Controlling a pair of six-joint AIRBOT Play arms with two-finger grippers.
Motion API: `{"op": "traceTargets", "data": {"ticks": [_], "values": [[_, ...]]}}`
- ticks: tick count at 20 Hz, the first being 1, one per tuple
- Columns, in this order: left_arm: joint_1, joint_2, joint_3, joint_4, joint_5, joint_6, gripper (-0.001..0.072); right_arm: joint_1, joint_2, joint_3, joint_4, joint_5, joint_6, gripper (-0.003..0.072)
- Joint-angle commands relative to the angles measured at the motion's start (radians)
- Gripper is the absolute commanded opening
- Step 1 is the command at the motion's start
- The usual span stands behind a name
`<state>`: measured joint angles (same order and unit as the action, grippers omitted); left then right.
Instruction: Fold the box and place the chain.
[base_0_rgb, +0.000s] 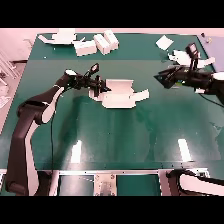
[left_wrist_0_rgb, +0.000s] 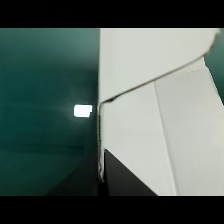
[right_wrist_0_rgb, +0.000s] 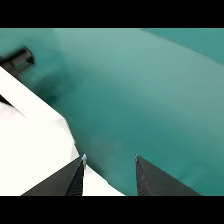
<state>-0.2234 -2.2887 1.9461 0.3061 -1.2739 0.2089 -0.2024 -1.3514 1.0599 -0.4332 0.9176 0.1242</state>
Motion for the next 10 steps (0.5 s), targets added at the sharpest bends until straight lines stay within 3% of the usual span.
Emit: {"op": "traceTargets", "data": {"ticks": [1,4,5,10], "values": [[0.0,-0.001,0.0,0.0,0.002,0.001,0.0031,0.043,0.041,-0.134,-0.035,-0.148,-0.194,0.0385],[0.0,-0.001,0.0,0.0,0.003,0.001,0.0031,0.098,0.021,-0.192,-0.003,-0.167,-0.281,0.039],[0.0,-0.001,0.0,0.0,0.003,0.001,0.0031,0.123,0.012,-0.204,-0.001,-0.164,-0.294,0.0441],[0.0,-0.001,0.0,0.0,0.003,0.001,0.0031,0.255,-0.026,-0.217,-0.004,-0.075,-0.43,0.052]]}}
